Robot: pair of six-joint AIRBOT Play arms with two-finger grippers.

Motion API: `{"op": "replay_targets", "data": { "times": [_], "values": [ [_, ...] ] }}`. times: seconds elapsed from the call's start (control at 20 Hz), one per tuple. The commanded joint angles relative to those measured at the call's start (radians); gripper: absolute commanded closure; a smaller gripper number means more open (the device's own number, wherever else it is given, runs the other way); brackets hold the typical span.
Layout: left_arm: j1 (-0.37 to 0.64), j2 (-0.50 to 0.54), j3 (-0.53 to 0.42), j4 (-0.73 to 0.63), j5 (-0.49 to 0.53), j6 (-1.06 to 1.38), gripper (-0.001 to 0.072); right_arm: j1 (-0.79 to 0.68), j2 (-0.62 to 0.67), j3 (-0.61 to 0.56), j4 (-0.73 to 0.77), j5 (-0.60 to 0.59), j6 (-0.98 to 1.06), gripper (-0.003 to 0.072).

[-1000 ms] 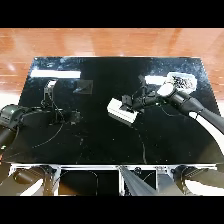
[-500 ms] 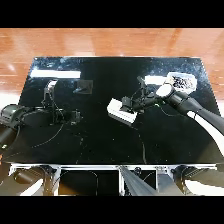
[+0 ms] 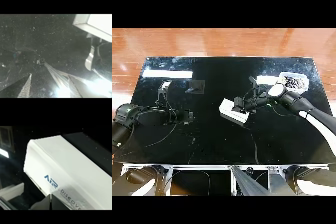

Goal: Fold the box and place the chain.

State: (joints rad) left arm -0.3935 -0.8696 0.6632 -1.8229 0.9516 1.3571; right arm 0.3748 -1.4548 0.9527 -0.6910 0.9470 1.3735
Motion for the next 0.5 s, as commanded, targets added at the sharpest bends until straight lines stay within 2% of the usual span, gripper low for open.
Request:
{"op": "replay_targets", "data": {
  "times": [0.0, 0.2, 0.3, 0.45],
  "values": [
    [0.000, -0.001, 0.000, -0.001, -0.006, 0.000, 0.0155, -0.024, 0.010, 0.001, 0.051, 0.086, -0.036, 0.0653],
    [-0.002, 0.000, 0.002, -0.055, -0.021, 0.056, 0.0155, -0.095, 0.080, 0.001, 0.069, 0.217, -0.065, 0.0653],
    [-0.007, 0.000, 0.002, -0.079, -0.040, 0.108, 0.0154, -0.148, 0.140, 0.001, 0.054, 0.244, -0.066, 0.0652],
    [-0.005, -0.004, 0.004, -0.081, -0.082, 0.141, 0.0154, -0.220, 0.183, 0.000, -0.087, 0.243, -0.028, 0.0653]
  ]
}}
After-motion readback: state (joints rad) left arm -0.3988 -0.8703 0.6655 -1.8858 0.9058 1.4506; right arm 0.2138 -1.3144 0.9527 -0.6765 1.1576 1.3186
